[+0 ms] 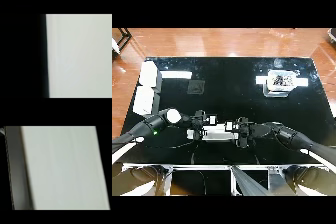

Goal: Fold the box and place the chain.

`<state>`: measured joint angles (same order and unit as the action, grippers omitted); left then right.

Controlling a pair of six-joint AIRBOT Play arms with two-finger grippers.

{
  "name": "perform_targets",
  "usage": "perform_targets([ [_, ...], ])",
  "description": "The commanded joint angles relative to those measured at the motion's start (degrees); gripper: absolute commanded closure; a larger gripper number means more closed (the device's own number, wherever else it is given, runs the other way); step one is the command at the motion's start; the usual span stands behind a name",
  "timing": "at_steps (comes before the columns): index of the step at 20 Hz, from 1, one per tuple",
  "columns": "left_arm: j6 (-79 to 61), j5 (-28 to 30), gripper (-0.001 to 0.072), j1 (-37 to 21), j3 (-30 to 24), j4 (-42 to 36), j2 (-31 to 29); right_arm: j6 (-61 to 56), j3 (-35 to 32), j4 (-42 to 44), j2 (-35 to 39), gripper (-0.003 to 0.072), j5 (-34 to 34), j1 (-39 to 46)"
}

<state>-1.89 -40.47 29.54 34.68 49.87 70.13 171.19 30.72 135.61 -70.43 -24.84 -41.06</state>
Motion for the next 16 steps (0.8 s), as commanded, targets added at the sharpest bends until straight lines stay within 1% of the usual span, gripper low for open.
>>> perform_targets([
  [1, 0.0, 0.0, 0.0685, 0.0, 0.0, 0.0, 0.0, 0.0, 0.0, -0.4, -0.1, -0.0022, 0.9, 0.0],
  [6, 0.0, 0.0, 0.0685, 0.0, 0.0, 0.0, 0.0, -1.5, 0.0, -0.7, 1.2, -0.0022, 0.5, 0.0],
  [12, 0.0, 0.0, 0.0685, 0.0, 0.1, 0.0, 0.0, -3.0, 0.0, -0.8, 1.8, -0.0021, -4.4, 4.0],
  [16, 0.0, -0.1, 0.0685, 0.0, 0.4, 0.0, 0.0, -2.7, 0.0, -0.2, 1.8, -0.0021, -3.9, 3.4],
])
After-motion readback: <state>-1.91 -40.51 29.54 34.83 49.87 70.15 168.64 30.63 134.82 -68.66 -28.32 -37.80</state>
